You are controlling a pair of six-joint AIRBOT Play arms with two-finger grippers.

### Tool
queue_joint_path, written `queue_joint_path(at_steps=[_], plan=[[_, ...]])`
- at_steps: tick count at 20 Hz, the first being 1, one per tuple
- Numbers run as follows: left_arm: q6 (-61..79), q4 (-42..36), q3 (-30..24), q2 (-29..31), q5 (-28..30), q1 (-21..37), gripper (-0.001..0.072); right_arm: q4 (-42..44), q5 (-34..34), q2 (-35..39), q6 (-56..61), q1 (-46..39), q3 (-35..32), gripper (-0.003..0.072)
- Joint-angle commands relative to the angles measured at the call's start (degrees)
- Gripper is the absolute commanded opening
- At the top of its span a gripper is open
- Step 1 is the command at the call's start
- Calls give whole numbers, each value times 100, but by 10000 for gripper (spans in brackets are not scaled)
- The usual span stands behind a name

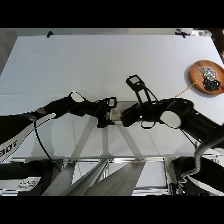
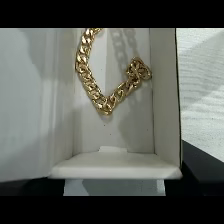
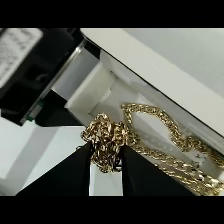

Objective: Fold the box and place the chain.

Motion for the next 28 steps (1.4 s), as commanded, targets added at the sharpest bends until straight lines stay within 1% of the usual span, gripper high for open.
queue_joint_path(at_steps=[1, 5, 6, 8, 11, 14, 16, 17, 18, 19, 22, 24, 25, 26, 28], plan=[[2, 0, 0, 0, 2, -2, 276, -55, -299, -719, 289, 90, 4, 6], [2, 0, 0, 0, 2, -2, 276, -57, -525, -1134, 553, 90, 4, 7], [2, 0, 0, 0, 2, -2, 276, -57, -546, -1161, 553, 90, 4, 23], [2, 0, 0, 0, 2, -2, 276, -55, -538, -1158, 553, 90, 4, 198], [0, 0, 0, 0, 2, -2, 276, 2, -533, -1067, 551, 90, 7, 199], [2, 0, 0, 0, 0, -2, 276, -87, -555, -717, 546, 83, 7, 199], [0, 0, 0, 0, 2, -2, 276, -181, -426, -509, 549, 83, 7, 204], [0, 0, 0, 0, 2, -2, 276, -210, -317, -457, 549, 83, 7, 302], [2, 0, 0, 0, 2, -2, 276, -210, -190, -446, 549, 83, 7, 528], [0, 0, 0, 0, 2, -2, 276, -208, -120, -446, 551, 83, 7, 562], [0, 0, 0, 0, 2, -2, 276, -208, -140, -435, 551, 83, 7, 551], [2, 0, 0, 0, 2, -2, 276, -238, 42, -334, 546, 83, 7, 489], [0, 0, 0, 0, 2, -2, 276, -389, 229, -201, 549, 83, 7, 427], [2, 0, 0, 0, 0, -2, 276, -632, 490, 2, 553, 83, 7, 400], [2, 0, 0, 0, 0, -2, 276, -1414, 1266, 535, 780, 83, 7, 400]])
